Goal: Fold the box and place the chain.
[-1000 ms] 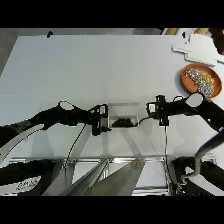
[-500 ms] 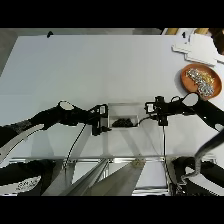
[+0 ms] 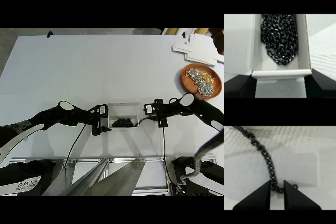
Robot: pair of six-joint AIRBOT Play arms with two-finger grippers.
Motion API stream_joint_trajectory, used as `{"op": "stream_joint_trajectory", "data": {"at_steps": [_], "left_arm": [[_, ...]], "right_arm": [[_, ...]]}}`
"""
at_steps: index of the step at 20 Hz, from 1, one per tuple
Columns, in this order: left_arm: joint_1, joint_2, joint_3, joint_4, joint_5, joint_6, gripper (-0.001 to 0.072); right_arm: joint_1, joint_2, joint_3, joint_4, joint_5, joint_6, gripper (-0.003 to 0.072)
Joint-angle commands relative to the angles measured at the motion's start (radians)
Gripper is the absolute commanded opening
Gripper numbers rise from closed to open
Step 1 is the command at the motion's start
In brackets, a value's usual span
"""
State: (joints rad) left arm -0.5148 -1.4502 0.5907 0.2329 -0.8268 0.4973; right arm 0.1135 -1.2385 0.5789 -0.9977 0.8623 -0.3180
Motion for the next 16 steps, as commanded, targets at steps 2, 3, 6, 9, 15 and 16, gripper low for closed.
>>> {"op": "stream_joint_trajectory", "data": {"at_steps": [2,3,6,9,15,16], "left_arm": [[0.000,0.000,0.000,0.000,0.000,0.000,0.0012],[0.000,0.000,0.000,0.000,0.000,0.000,0.0012],[0.000,0.000,0.000,0.000,0.000,0.000,0.0012],[0.000,0.000,0.000,0.000,0.000,0.000,0.0012],[0.000,0.000,0.000,0.000,0.000,0.000,0.0012],[0.000,0.000,0.000,0.000,0.000,0.000,0.0012]], "right_arm": [[0.001,-0.007,0.000,-0.005,0.008,0.000,0.0016],[0.001,0.000,0.000,-0.005,0.015,0.001,0.0016],[0.001,0.084,0.000,-0.004,0.045,0.007,0.0015],[0.001,0.235,0.000,0.020,0.101,0.029,0.0015],[0.001,0.386,0.000,0.398,0.272,0.047,0.0016],[0.001,0.389,0.000,0.462,0.282,0.047,0.0016]]}}
